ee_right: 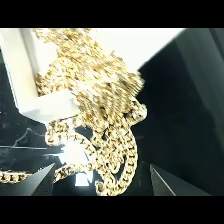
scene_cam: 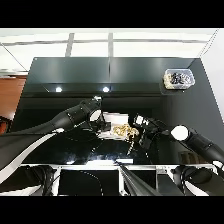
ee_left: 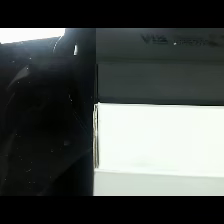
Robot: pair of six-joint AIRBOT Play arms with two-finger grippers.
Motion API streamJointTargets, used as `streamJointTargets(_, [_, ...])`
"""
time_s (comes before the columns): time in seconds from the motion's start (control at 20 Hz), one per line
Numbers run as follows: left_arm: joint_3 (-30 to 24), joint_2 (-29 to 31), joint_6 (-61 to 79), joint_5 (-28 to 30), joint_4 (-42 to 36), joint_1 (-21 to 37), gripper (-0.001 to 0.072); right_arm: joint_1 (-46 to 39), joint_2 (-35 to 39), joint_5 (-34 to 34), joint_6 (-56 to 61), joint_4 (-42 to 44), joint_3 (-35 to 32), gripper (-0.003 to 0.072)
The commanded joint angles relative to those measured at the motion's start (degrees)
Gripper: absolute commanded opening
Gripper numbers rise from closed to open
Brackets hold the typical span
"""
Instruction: Fold the box and place the chain.
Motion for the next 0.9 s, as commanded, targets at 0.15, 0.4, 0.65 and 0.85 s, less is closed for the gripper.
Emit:
streamJointTargets(0.15, [0.0, 0.0, 0.0, 0.0, -0.4, 0.0, 0.0031, 0.1, -2.8, -6.3, -6.3, 4.4, -0.1, 0.0720])
streamJointTargets(0.4, [0.0, 0.0, 0.0, 0.0, -0.4, 0.0, 0.0031, 1.7, -5.5, -6.0, -5.8, 4.3, -0.1, 0.0720])
streamJointTargets(0.65, [0.0, 0.0, 0.0, 0.1, -0.4, 0.0, 0.0031, 2.5, -5.6, -7.1, -5.6, 4.2, -0.1, 0.0509])
streamJointTargets(0.85, [0.0, 0.0, 0.0, 0.2, -0.4, 0.0, 0.0031, 2.5, -5.1, -6.1, -2.4, 4.1, 0.1, 0.0019])
